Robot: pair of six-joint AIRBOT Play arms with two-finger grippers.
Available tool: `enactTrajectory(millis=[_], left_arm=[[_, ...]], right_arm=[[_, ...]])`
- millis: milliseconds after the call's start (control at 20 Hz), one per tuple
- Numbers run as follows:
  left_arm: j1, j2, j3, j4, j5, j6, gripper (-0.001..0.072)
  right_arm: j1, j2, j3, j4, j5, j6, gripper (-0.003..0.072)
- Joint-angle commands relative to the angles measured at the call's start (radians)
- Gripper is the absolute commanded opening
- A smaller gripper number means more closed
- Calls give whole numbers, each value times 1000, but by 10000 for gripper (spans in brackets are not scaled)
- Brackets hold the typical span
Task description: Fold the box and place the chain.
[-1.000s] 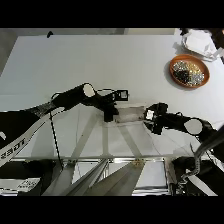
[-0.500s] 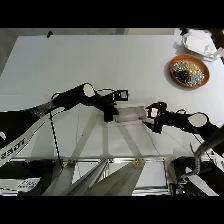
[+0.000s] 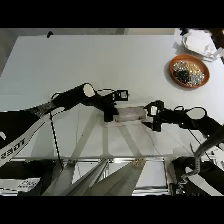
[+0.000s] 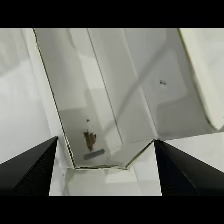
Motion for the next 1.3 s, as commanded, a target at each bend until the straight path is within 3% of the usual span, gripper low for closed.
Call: enactTrajectory(millis=[0,300,400,900,1000,1050,1250], left_arm=[[0,0,0,0,-1,0,12],[0,0,0,0,-7,0,12],[0,0,0,0,-7,0,12],[0,0,0,0,-7,0,12],[0,0,0,0,-7,0,12],[0,0,0,0,-7,0,12],[0,0,0,0,-7,0,12]], right_arm=[[-16,-63,52,-6,78,10,645],[-50,-103,56,-35,106,5,633],[-43,-114,56,-33,126,5,576],[-39,-132,56,-38,190,44,571],[-39,-133,56,-45,179,42,569],[-39,-140,56,-43,166,26,522],[-4,-189,56,-29,143,-28,517]])
